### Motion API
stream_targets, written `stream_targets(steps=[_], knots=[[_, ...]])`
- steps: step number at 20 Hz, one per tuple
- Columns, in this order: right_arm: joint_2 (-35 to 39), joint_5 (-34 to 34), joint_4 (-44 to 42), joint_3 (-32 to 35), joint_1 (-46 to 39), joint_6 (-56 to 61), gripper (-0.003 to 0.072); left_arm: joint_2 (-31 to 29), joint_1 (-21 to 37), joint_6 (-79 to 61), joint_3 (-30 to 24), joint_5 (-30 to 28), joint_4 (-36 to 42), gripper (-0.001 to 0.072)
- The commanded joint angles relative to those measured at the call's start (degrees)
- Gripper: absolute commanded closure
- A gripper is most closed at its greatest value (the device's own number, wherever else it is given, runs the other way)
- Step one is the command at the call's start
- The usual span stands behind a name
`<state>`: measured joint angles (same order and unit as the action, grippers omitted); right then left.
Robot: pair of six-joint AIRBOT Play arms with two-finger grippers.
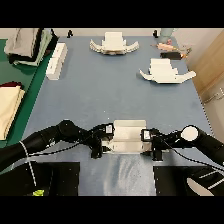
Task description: Fold the box.
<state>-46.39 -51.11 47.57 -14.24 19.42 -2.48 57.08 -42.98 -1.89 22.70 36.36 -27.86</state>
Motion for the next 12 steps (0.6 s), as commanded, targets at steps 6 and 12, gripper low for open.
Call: stream_targets(steps=[6, 12], knots=[[0.0, 0.0, 0.0, 0.0, 0.0, 0.0, 0.0186, 0.4, -0.3, 0.0, 0.2, 0.1, 2.3, 0.0542], [0.0, 0.0, 0.0, 0.0, 0.0, 0.0, 0.0186, 2.5, -0.6, -2.1, 0.2, -0.1, 7.6, 0.0542]])
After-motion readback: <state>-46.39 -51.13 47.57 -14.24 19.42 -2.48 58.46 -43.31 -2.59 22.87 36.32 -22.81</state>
